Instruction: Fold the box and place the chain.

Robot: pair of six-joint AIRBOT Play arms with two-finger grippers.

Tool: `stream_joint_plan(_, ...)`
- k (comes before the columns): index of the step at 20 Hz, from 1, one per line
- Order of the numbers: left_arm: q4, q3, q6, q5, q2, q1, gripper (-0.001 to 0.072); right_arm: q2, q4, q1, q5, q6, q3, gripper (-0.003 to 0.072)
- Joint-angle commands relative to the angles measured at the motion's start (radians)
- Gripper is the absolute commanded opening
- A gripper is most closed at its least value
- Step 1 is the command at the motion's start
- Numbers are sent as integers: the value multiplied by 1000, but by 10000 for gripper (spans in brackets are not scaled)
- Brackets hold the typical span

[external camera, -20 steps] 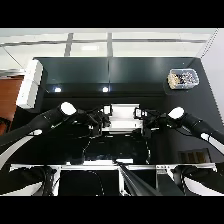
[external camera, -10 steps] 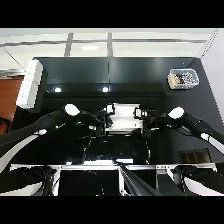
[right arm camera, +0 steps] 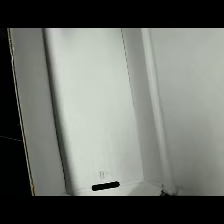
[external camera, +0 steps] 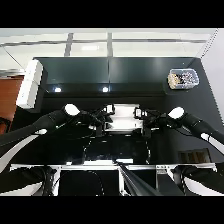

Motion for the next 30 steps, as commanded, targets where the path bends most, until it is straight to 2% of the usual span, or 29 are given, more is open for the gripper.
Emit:
stream_joint_plan(1, 1, 1, -2, -4, 3, 3, 412, 0, 0, 0, 1, 0, 1, 188)
stream_joint_plan(3, 28, 1, -76, 6, 35, 22, 251, 0, 0, 0, 1, 0, 1, 188)
stream_joint_plan(4, 81, 0, -232, 34, 77, 37, 94, 0, 0, 0, 1, 0, 1, 188)
stream_joint_plan(5, 171, 0, -376, 33, 130, 60, 20, 0, 0, 0, 1, 0, 1, 188)
stream_joint_plan(7, 340, 0, -613, -19, 240, 113, 20, 0, 0, 0, 1, 0, 1, 187)
stream_joint_plan(9, 491, -1, -745, -119, 349, 188, 20, 0, 0, 0, 1, 0, 1, 188)
stream_joint_plan(11, 563, -16, -975, -190, 396, 278, 20, 0, 0, 0, 1, 0, 1, 188)
stream_joint_plan(13, 575, -61, -1246, -241, 389, 372, 21, 0, 0, 0, 1, 0, 1, 187)
stream_joint_plan(15, 539, -124, -1490, -289, 348, 473, 21, 0, 0, 0, 1, 0, 1, 187)
stream_joint_plan(16, 460, -147, -1534, -329, 312, 525, 21, 0, 0, 0, 1, 0, 1, 188)
stream_joint_plan(19, 154, -185, -1361, -405, 176, 620, 20, 0, 0, 0, 1, 0, 1, 188)
stream_joint_plan(22, 100, -166, -1324, -384, 70, 563, 20, 0, 0, 0, 1, 0, 1, 188)
stream_joint_plan(26, 100, -105, -1315, -330, -4, 382, 20, 0, 0, 0, 1, 0, 1, 187)
stream_joint_plan(30, 100, -17, -1250, -365, -87, 291, 20, 0, 0, 0, 1, 0, 1, 188)
